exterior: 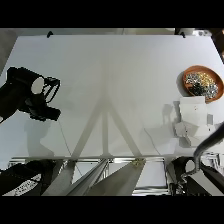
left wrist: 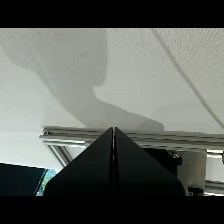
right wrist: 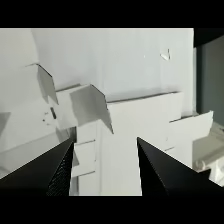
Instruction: Fold the box and place the chain.
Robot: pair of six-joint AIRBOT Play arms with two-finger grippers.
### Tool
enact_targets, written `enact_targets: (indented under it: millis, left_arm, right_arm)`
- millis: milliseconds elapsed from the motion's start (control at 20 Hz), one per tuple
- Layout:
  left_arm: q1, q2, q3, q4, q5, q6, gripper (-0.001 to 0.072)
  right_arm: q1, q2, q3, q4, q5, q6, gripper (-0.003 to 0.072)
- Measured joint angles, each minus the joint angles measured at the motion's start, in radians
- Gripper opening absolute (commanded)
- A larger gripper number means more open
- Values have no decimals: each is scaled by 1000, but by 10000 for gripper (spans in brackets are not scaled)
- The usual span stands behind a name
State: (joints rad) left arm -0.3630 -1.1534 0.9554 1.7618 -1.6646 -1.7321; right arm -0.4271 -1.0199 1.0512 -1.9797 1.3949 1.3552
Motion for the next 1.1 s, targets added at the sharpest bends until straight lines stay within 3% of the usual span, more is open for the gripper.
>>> enact_targets:
  millis: [150, 300, 650, 1100]
  left_arm:
    - [0, 0, 0, 0, 0, 0, 11]
    - [0, 0, 0, 0, 0, 0, 11]
    - [0, 0, 0, 0, 0, 0, 11]
    - [0, 0, 0, 0, 0, 0, 11]
  right_arm:
    - [-69, -96, 5, 10, 13, -72, 429]
    - [-111, -186, -5, 33, 21, -155, 564]
    - [-165, -336, -38, -6, 45, -251, 563]
    - [-287, -369, -50, 45, -20, -362, 521]
